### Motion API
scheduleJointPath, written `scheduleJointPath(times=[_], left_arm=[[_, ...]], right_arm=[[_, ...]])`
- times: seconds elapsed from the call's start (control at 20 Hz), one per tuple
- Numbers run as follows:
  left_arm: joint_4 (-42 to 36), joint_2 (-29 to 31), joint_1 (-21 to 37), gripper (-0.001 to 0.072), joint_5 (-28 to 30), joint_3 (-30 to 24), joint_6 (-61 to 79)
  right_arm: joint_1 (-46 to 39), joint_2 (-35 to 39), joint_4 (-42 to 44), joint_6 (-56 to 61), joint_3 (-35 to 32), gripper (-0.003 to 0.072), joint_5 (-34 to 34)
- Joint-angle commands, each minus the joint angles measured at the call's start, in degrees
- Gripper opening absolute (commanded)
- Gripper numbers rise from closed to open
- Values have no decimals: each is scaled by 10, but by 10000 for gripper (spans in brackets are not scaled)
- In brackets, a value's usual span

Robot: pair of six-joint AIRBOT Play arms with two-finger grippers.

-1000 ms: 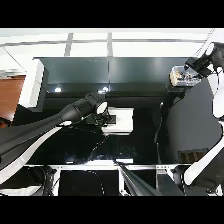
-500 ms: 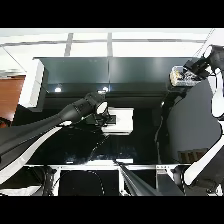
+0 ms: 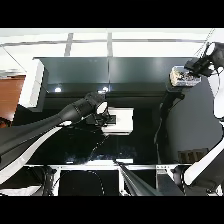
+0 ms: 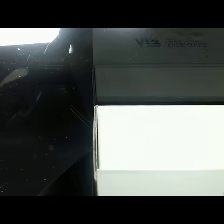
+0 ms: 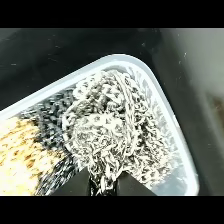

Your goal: Fold the box and place the chain.

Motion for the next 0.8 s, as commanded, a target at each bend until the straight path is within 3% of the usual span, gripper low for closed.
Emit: scheduleJointPath(times=[0.0, 0.1, 0.4, 0.6, 0.75], left_arm=[[0, 0, 0, 31, 1, 0, 0], [0, 0, 0, 31, 0, 0, 0], [0, 0, 0, 31, -2, 0, 0], [0, 0, 0, 31, -1, 0, 0], [0, 0, 0, 31, -2, 0, 0]], right_arm=[[1, 50, 16, -75, 0, 8, 12], [1, 93, 54, -136, -1, 9, 33], [-2, 216, 177, -177, -13, 10, 27], [-2, 307, 261, -192, -14, 10, 59], [-8, 398, 335, -225, -61, 10, 68]])
